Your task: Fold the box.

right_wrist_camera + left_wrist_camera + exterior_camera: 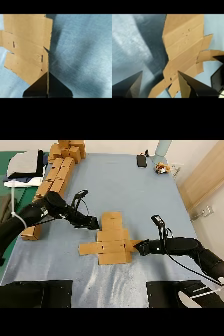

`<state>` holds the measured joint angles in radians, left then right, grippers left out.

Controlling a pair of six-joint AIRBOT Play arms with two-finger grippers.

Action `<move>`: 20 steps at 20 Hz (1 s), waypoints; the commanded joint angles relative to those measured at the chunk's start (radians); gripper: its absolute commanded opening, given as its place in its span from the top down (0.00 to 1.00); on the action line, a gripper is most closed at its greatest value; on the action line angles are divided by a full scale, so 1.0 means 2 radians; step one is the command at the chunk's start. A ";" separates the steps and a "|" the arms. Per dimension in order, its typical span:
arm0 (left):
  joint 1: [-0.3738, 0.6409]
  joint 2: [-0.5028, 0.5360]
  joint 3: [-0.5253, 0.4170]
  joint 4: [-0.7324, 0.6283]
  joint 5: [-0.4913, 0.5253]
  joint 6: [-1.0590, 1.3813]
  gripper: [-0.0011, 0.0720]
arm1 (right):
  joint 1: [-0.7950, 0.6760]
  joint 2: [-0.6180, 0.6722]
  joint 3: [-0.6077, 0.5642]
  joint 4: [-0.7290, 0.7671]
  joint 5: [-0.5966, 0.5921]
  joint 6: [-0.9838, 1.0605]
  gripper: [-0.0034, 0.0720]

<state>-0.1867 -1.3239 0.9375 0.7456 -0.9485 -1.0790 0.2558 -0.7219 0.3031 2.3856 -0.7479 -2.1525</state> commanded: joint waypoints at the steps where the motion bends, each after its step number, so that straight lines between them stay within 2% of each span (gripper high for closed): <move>1: 0.001 -0.056 0.022 -0.086 0.003 0.073 0.08 | 0.001 0.011 -0.004 -0.006 0.001 -0.002 0.95; 5: 0.001 -0.129 0.081 -0.150 -0.022 0.114 0.08 | 0.001 0.011 -0.004 -0.006 -0.005 -0.003 0.95; 7: 0.000 -0.164 0.109 -0.183 -0.058 0.116 0.08 | 0.001 0.010 -0.004 -0.006 -0.006 -0.003 0.95; 9: -0.002 -0.189 0.117 -0.187 -0.099 0.116 0.08 | 0.001 0.009 -0.004 -0.006 -0.006 -0.003 0.95; 10: -0.003 -0.195 0.117 -0.185 -0.117 0.123 0.14 | 0.001 0.009 -0.004 -0.006 -0.006 -0.003 0.95; 11: -0.003 -0.198 0.117 -0.186 -0.132 0.139 0.27 | 0.001 0.009 -0.004 -0.006 -0.006 -0.003 0.95; 15: -0.002 -0.198 0.117 -0.189 -0.155 0.162 0.29 | 0.001 0.009 -0.004 -0.006 -0.006 -0.003 0.95; 17: -0.002 -0.198 0.117 -0.189 -0.164 0.171 0.58 | 0.001 0.009 -0.004 -0.006 -0.006 -0.003 0.95; 19: -0.002 -0.198 0.117 -0.190 -0.167 0.179 0.59 | 0.001 0.009 -0.004 -0.006 -0.006 -0.003 0.95; 20: -0.002 -0.198 0.117 -0.190 -0.167 0.179 0.64 | 0.001 0.009 -0.004 -0.006 -0.006 -0.003 0.95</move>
<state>-0.1925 -1.7176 1.1702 0.3691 -1.2568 -0.7471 0.2569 -0.7036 0.2962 2.3737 -0.7605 -2.1593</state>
